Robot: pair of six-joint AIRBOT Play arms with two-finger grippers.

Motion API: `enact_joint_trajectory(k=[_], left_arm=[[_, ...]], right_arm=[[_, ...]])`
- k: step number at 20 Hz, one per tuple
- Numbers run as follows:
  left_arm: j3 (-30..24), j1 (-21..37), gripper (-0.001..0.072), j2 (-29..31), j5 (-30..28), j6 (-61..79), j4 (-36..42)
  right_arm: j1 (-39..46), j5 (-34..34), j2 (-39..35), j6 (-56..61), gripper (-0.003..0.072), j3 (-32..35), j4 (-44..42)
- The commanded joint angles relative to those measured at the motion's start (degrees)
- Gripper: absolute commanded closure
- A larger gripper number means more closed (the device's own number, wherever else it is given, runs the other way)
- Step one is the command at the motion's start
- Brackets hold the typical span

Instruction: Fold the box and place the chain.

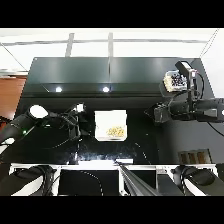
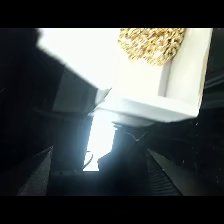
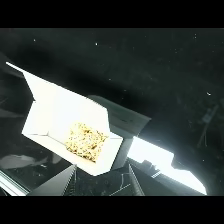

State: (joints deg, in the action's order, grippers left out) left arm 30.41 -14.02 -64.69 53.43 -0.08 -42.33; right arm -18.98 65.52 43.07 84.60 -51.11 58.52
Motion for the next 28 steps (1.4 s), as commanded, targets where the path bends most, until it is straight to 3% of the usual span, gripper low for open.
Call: enact_joint_trajectory(k=[1, 9, 17, 21, 25, 28], left_arm=[[-0.1, -3.0, 0.0000, -2.7, -0.8, 3.3, 0.8], [-0.1, -5.9, 0.0001, -4.9, -1.8, 4.7, 7.9], [-0.1, -8.3, 0.0002, -5.9, -1.5, 5.6, 5.9], [-0.1, -8.9, 0.0001, -5.9, 2.3, 5.1, 5.4], [-0.1, -10.7, 0.0001, -5.9, -2.4, 2.5, 6.6], [-0.1, -10.8, 0.0001, -5.9, -2.3, 2.4, 8.0]], right_arm=[[-0.1, -0.1, 0.0, 0.5, 0.0278, 0.0, 0.0], [-0.1, -1.7, 0.0, 0.5, 0.0278, 0.0, 0.0], [-0.1, -1.7, 0.0, 0.5, 0.0278, 0.0, 0.0], [-0.1, -1.8, 0.0, 0.5, 0.0278, 0.0, 0.0], [-0.1, -3.0, 0.0, 0.5, 0.0278, 0.0, 0.0], [-0.1, -3.0, 0.0, 0.5, 0.0278, 0.0, 0.0]])
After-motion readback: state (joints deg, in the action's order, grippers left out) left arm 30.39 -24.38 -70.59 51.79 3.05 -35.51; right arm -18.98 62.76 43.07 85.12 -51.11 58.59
